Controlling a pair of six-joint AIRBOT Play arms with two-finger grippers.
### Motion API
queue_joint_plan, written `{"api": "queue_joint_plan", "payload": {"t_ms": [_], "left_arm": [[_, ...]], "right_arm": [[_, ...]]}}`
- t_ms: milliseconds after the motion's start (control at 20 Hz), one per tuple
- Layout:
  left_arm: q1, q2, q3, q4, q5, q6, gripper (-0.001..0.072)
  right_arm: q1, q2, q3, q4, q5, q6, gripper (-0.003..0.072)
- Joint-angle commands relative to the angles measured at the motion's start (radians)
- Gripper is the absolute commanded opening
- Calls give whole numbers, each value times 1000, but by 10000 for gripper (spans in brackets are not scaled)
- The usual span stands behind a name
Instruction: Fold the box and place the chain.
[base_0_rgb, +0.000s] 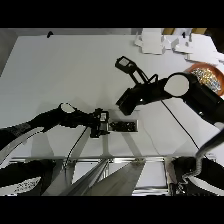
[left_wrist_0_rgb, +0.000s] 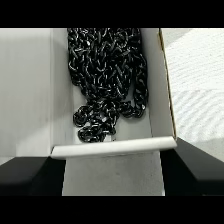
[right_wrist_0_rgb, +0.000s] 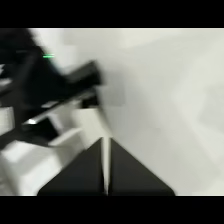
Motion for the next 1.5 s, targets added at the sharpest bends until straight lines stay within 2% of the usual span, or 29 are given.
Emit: {"api": "queue_joint_plan", "payload": {"t_ms": [0,100,250,450,600,750,850,900,1150,1200,1250,1450], "left_arm": [[1,1,0,1,0,0,208],[1,1,0,0,0,0,208],[1,1,0,0,0,0,208],[1,1,0,0,-1,0,208],[1,1,0,0,0,0,208],[1,0,0,0,0,0,208],[1,1,0,0,0,0,208],[1,1,0,0,0,0,208],[1,1,0,0,0,0,208],[1,1,0,0,0,0,208],[1,1,0,0,0,0,208],[1,1,0,0,0,0,208]], "right_arm": [[-64,-92,27,-53,92,-51,16],[-53,-135,0,-40,139,-120,16],[-32,-126,-104,0,101,-231,16],[-6,-49,-202,37,64,-316,16],[28,31,-243,45,19,-380,16],[76,52,-266,43,0,-401,19],[116,52,-267,42,-11,-407,154],[135,52,-267,41,-19,-430,192],[166,52,-267,-24,-32,-468,202],[166,52,-267,-53,-33,-468,235],[166,52,-267,-79,-34,-468,313],[166,52,-267,-103,-60,-468,317]]}}
